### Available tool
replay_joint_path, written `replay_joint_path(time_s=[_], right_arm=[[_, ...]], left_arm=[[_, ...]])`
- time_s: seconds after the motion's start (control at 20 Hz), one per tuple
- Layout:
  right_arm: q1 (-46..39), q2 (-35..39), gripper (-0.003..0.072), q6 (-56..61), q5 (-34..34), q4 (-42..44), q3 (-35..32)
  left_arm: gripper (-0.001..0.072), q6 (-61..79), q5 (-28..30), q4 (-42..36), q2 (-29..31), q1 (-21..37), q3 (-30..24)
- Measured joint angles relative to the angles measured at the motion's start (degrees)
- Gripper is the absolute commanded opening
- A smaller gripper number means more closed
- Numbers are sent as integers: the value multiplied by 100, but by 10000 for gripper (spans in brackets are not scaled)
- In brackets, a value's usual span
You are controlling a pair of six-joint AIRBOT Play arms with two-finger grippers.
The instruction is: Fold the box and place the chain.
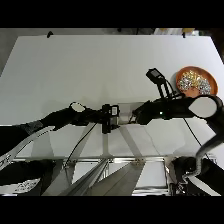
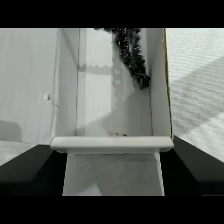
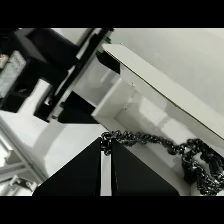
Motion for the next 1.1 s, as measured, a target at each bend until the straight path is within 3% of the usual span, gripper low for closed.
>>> replay_joint_path(time_s=[0.05,0.1,0.35,0.65,0.7,0.95,1.0,1.1], right_arm=[[9,-140,125,-2,-7,-22,-11],[20,-273,138,-2,-7,-31,-20],[4,-457,136,-4,37,-76,-39],[-892,-50,89,-4,824,-726,-39],[-1134,-15,34,0,992,-876,-42],[-1878,-76,18,216,1029,-1414,-85],[-1934,-133,31,221,957,-1495,-109],[-2004,-299,167,46,782,-1626,-168]], left_arm=[[311,0,0,0,0,2,0],[311,0,0,0,0,2,0],[311,0,0,0,0,2,-2],[311,0,0,0,0,0,0],[311,0,0,0,0,2,0],[311,0,0,-2,0,2,0],[311,0,-2,0,0,0,0],[311,0,0,0,2,2,0]])
